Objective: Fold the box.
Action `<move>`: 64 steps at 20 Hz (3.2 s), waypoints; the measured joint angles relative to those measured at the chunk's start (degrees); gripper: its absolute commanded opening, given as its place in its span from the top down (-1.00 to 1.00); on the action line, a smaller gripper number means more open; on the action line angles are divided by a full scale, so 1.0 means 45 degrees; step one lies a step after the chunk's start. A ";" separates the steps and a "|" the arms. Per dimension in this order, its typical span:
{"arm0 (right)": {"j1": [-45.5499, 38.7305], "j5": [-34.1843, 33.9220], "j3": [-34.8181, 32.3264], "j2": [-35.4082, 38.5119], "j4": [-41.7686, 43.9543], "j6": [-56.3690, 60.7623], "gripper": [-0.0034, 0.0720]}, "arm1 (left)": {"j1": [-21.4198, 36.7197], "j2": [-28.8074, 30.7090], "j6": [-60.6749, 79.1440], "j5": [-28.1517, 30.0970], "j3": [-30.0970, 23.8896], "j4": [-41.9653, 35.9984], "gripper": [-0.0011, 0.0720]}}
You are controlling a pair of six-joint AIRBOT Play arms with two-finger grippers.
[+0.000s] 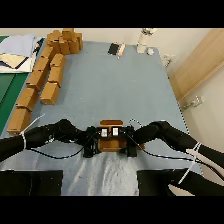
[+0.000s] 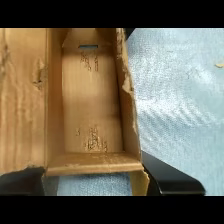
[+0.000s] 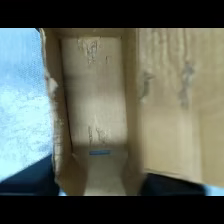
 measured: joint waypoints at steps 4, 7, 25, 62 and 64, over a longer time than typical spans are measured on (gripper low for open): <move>0.0005 -0.0087 0.0078 0.0491 -0.0092 0.0685 -0.99 | 0.0000 -0.0005 0.0005 -0.0005 0.0000 0.0010 -0.15; 0.0000 -0.0447 0.0097 0.1268 -0.0835 0.1817 -0.98 | 0.0000 -0.0005 0.0010 -0.0010 0.0000 0.0015 -0.15; 0.0015 -0.3079 0.0097 0.4541 0.0461 1.6436 -0.25 | 0.0000 -0.0005 0.0019 -0.0034 0.0000 0.0024 -0.15; -0.0155 -0.4265 0.1506 0.3152 -0.2642 0.8986 -0.61 | 0.0000 -0.0005 0.0019 -0.0039 0.0000 0.0029 -0.15; -0.0121 -0.3891 0.1001 0.3293 -0.3002 0.7834 -0.61 | 0.0000 -0.0005 0.0019 -0.0039 0.0000 0.0029 -0.15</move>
